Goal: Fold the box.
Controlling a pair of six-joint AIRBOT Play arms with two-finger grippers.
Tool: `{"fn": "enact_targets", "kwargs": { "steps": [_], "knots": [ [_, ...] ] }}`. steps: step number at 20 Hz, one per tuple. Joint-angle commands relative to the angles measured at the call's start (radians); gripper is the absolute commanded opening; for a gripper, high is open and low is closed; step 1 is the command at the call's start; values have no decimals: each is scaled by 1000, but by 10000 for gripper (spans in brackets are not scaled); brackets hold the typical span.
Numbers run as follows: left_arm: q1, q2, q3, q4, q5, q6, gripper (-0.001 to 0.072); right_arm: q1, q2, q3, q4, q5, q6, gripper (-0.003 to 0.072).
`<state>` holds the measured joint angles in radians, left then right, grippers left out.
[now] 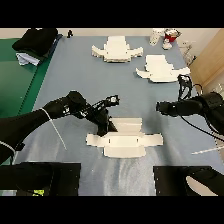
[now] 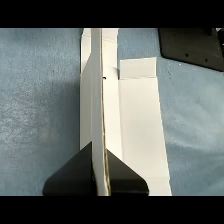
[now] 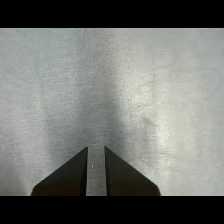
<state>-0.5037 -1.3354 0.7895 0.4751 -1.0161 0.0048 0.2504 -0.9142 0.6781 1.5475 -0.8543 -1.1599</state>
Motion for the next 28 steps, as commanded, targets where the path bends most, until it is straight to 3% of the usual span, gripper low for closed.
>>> {"fn": "enact_targets", "kwargs": {
  "steps": [1,6,10,13,17,18,19,20,21,28],
  "knots": [
    [-2,0,0,4,-13,-24,14,1,-1,0,34,-29,-14,15],
    [-2,0,0,3,-12,-24,14,20,8,0,149,-143,-145,2],
    [-2,0,0,3,-13,-24,14,155,82,-2,160,-245,-169,2],
    [-2,0,0,3,-13,-24,14,357,180,-26,161,-307,-169,1],
    [-2,0,0,3,-13,-24,14,735,303,-138,139,-235,-189,3],
    [-2,0,0,3,-13,-24,14,818,309,-167,130,-209,-216,52],
    [-2,0,0,3,-13,-24,14,887,303,-194,111,-177,-233,391],
    [-2,0,0,3,-12,-24,14,934,287,-216,81,-144,-233,618],
    [-2,0,0,3,-12,-24,14,965,261,-229,50,-120,-233,716],
    [-2,0,0,3,-13,-24,14,978,77,-230,-150,-103,-237,714]
  ]
}}
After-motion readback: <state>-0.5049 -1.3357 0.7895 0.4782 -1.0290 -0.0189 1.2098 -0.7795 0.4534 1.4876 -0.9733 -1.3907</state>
